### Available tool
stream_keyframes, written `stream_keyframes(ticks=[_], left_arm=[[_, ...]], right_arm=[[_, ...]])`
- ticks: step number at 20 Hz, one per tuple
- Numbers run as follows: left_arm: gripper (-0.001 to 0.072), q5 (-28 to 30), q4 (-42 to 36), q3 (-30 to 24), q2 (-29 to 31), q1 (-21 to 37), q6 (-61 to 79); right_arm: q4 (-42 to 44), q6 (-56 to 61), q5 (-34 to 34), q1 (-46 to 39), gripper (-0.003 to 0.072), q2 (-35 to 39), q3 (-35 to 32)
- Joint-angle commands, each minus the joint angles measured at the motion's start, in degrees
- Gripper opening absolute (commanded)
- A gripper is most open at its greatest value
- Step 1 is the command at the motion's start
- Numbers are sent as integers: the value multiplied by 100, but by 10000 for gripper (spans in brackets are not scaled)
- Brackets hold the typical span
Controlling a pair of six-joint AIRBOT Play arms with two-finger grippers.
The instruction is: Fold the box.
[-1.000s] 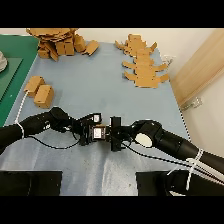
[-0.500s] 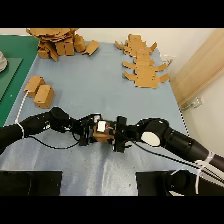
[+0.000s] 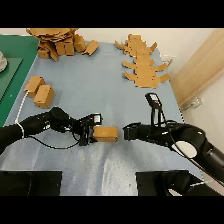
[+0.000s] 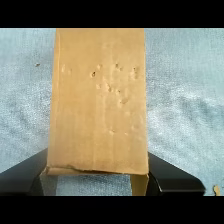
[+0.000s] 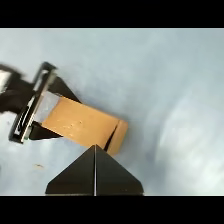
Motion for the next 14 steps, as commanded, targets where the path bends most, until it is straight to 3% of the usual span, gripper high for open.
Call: stream_keyframes(ticks=[1, 3, 7, 14], left_arm=[[335, 4, 0, 4, -4, 0, -4], [335, -17, 0, 4, -4, 0, -4], [335, -17, 0, 4, -4, 0, -7], [334, -17, 0, 4, -4, 0, -7]], right_arm=[[1611, 1781, -1373, -155, 2, -175, -669], [2876, 839, -2306, 20, -2, -385, -693], [3930, 503, -2638, 485, -3, -846, -946], [4557, 428, -4468, 1552, -4, -1014, -1480]])
